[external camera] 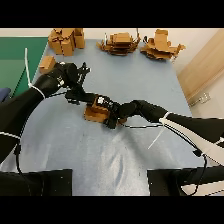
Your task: Fold the box.
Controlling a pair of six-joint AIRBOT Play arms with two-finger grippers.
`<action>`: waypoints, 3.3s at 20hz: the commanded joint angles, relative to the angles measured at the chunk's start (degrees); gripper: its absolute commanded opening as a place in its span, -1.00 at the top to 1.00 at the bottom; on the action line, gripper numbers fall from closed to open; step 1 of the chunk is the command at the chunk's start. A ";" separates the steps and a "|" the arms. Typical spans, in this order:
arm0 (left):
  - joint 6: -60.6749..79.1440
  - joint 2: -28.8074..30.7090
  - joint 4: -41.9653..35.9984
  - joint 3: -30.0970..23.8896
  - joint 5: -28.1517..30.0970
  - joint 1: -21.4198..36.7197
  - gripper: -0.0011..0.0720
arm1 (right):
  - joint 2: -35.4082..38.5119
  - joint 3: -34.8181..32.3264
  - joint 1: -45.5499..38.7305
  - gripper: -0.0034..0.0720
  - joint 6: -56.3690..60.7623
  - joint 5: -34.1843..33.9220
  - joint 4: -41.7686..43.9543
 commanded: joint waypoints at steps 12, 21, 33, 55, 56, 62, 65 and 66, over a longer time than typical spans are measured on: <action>-4.70 -6.21 9.35 -0.02 -1.79 -5.62 -0.93 | 0.02 -0.04 0.04 -0.44 0.02 -0.02 0.02; -7.10 -7.17 15.26 -0.02 -1.22 -9.05 -0.48 | 0.02 -0.04 0.04 -0.44 0.02 -0.02 0.04; -11.21 -8.17 15.65 -0.02 -1.14 -9.86 0.91 | 0.02 -0.02 0.04 -0.44 0.04 -0.02 0.04; -18.62 -10.10 22.71 -0.02 -1.51 -14.12 0.91 | 0.02 -0.04 0.13 -0.44 0.50 -0.04 0.02; -18.53 -10.01 22.71 -0.02 -1.62 -14.10 0.91 | 0.02 -0.02 0.13 -0.44 0.48 -0.04 0.02; -18.62 -8.39 22.69 -0.02 -2.84 -14.10 -0.75 | 0.02 -0.02 0.13 -0.44 0.50 -0.04 0.02; -18.62 -7.65 22.67 -0.02 -3.17 -14.10 -0.75 | 0.02 -0.04 0.15 -0.44 0.50 -0.07 0.02; -18.62 -7.23 22.62 -0.02 -3.15 -14.10 -0.75 | 0.02 -0.02 0.15 -0.44 0.50 -0.07 0.02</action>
